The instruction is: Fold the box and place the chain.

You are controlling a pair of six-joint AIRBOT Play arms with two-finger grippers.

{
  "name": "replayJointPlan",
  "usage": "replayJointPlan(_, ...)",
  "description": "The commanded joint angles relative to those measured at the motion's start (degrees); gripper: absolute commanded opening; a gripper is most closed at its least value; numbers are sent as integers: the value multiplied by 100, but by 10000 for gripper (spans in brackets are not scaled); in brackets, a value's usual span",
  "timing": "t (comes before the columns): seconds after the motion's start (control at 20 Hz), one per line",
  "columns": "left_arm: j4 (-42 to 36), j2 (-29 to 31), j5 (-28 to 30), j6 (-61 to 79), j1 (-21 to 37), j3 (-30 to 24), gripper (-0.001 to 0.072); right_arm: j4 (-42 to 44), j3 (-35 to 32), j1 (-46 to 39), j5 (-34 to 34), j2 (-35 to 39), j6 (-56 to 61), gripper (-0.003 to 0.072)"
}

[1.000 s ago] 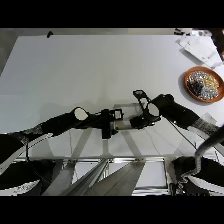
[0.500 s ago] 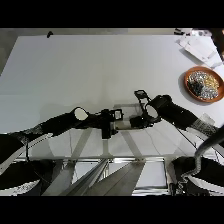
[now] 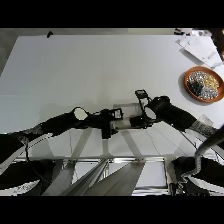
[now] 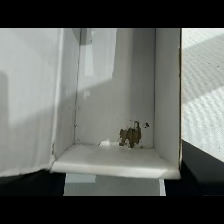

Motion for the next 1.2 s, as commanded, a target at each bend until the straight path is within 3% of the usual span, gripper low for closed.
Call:
replayJointPlan(0.0, 20, 4, 4, 17, 2, 0, 392, 24, 7, 13, -11, 0, -7, 24)
replayJointPlan(0.15, 20, 4, 7, 17, 2, 0, 392, 35, 7, 11, -11, 0, -9, 357)
replayJointPlan(0.3, 20, 4, 4, 17, 2, 0, 392, 35, 7, 13, -22, 0, -9, 363)
replayJointPlan(0.35, 20, 4, 4, 17, 2, 0, 392, 35, 7, 13, -20, 0, -9, 322)
replayJointPlan(0.45, 17, 4, 4, 17, 2, 0, 392, 35, 7, 13, -22, 0, -9, 143)
replayJointPlan(0.6, 20, 4, 4, 17, 2, 0, 392, 33, 4, 13, -22, 0, -9, 7)
replayJointPlan(0.8, 20, 4, 4, 17, 2, 0, 392, 33, 4, 13, -11, 0, -9, 9)
replayJointPlan(0.85, 20, 4, 7, 17, 2, 0, 392, 33, 4, 13, -13, 0, -7, 51)
replayJointPlan(0.95, 20, 4, 4, 17, 2, 0, 392, 17, 4, 11, -13, 0, -11, 287)
replayJointPlan(1.15, 20, 4, 4, 17, 2, 0, 392, -90, 4, 7, 98, 284, -402, 406)
